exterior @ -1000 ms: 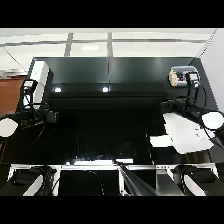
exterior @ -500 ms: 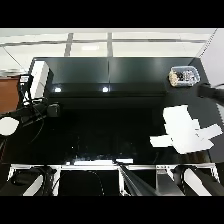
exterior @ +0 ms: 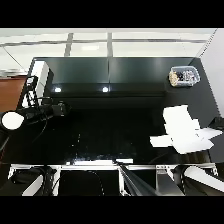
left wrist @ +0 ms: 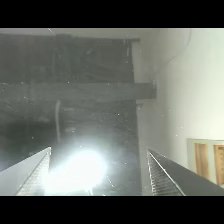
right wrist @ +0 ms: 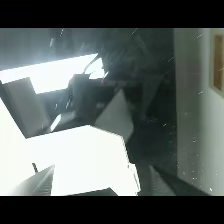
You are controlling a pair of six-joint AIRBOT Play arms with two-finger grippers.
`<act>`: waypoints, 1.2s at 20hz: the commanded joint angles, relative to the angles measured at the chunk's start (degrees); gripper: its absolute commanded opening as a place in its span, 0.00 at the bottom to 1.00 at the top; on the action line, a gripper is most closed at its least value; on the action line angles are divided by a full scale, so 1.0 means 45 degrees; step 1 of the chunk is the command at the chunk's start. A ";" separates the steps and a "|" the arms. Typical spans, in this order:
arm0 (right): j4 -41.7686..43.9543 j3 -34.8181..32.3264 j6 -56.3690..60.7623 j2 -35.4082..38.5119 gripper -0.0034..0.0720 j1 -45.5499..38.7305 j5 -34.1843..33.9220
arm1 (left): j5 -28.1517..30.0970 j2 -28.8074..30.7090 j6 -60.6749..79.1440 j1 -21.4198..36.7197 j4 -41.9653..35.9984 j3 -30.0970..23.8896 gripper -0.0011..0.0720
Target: Fold the box and place the chain.
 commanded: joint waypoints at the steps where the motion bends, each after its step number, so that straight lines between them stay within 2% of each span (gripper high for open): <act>1: -0.0151 0.0092 -0.1501 -0.0350 0.70 -0.0243 0.0233 | -0.0024 -0.0175 -0.0083 -0.0010 -0.0364 0.0005 0.99; 3: -0.0102 0.0092 -0.1501 -0.0350 0.13 -0.0243 0.0165 | -0.0019 -0.0175 -0.0083 -0.0010 -0.0364 0.0005 0.99; 4: -0.0107 0.0092 -0.1496 -0.0345 0.05 -0.0248 0.0437 | -0.0019 -0.0175 -0.0083 -0.0010 -0.0364 0.0005 0.99; 9: 0.2200 0.0087 -0.1477 0.0393 0.06 0.0262 0.1651 | 0.0185 -0.0175 -0.0078 -0.0005 -0.0364 0.0005 0.99; 11: 0.3201 -0.0073 -0.1321 0.1428 0.06 0.1234 0.1413 | 0.0170 -0.0175 -0.0078 -0.0010 -0.0364 0.0005 0.99; 14: 0.5906 -0.0670 -0.0675 0.2939 0.06 0.2628 0.0962 | 0.0160 -0.0180 -0.0078 -0.0010 -0.0364 0.0000 0.99; 17: 0.8646 -0.2098 0.0136 0.4211 0.06 0.4138 0.0602 | 0.0019 -0.0180 -0.0078 -0.0010 -0.0767 -0.0049 0.99; 20: 1.0001 -0.4425 0.0981 0.5455 0.06 0.6300 -0.1171 | -0.0151 -0.0243 0.0000 -0.0015 -0.1622 -0.0068 0.99; 24: 1.1769 -0.7038 0.1511 0.5629 0.06 0.9933 -0.5251 | -0.0233 -0.0714 0.1030 -0.0393 -0.3079 -0.0058 0.99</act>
